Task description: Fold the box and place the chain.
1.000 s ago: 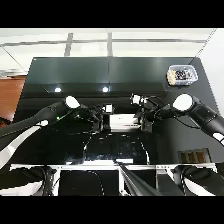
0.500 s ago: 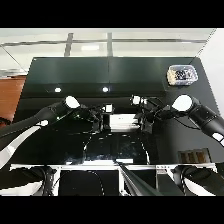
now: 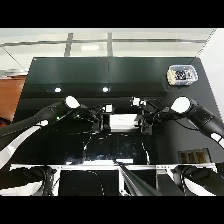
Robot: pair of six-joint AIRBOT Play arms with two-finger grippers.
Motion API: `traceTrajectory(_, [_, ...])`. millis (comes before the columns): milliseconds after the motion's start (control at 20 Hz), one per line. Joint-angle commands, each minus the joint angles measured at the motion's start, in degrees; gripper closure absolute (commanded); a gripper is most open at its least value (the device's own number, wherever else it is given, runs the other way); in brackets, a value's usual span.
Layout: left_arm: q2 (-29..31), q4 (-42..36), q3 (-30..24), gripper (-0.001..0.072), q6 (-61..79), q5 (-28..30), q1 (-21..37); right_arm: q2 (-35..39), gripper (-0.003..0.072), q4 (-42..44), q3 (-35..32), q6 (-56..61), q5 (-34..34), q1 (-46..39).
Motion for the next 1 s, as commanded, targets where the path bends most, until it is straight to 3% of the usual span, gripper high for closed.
traceTrajectory(0, [0.0,0.0,0.0,0.0332,-0.1,0.2,0.0,0.0,0.0471,-0.1,0.0,1.2,0.0,0.0])
traceTrajectory(500, [-0.2,0.0,0.0,0.0331,-0.1,0.2,0.0,-1.2,0.0471,0.0,0.0,1.8,-2.2,0.0])
traceTrajectory(700, [-0.2,0.0,0.0,0.0331,-0.1,0.2,0.0,-0.9,0.0471,5.3,0.9,2.3,-0.7,0.0])
traceTrajectory(800, [-0.2,0.0,0.0,0.0332,-0.1,0.2,0.0,-0.2,0.0472,7.1,1.8,7.9,-0.4,-0.2])
traceTrajectory(850, [-0.2,0.0,0.0,0.0332,-0.1,0.2,0.0,0.0,0.0541,8.8,1.8,11.9,-0.3,-0.5])
traceTrajectory(900, [-0.2,0.0,0.0,0.0331,-0.1,0.2,0.0,-0.2,0.0677,10.9,1.6,16.5,0.1,-0.8])
traceTrajectory(950, [-0.2,0.0,0.0,0.0332,-0.1,0.2,0.0,-0.6,0.0679,13.1,1.1,19.0,0.0,-0.7])
